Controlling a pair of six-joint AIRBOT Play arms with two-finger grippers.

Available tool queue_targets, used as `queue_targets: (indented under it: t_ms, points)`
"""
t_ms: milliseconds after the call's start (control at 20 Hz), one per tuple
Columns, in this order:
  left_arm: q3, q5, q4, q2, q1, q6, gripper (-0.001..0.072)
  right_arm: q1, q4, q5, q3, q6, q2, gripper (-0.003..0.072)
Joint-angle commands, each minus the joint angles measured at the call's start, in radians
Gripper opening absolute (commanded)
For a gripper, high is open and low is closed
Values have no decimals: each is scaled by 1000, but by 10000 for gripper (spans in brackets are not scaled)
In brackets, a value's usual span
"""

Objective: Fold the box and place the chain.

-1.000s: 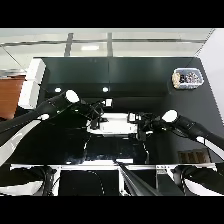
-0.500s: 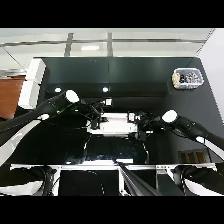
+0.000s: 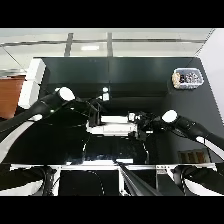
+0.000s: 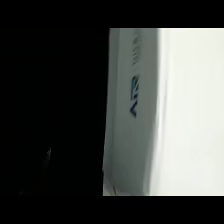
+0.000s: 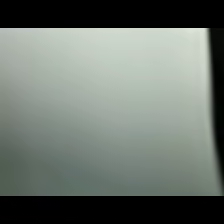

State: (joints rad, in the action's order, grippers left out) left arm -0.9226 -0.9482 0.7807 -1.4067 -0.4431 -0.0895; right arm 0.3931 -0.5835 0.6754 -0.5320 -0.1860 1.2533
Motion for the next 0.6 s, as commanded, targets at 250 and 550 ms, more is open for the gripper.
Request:
queue_targets:
  t_ms: [250,550]
  points:
    - [7,-364,224,271,109,-848,27,0,-5,1,1,-1,0,2]
    - [185,-195,-219,257,-58,-871,25,0,-4,1,1,0,0,3]
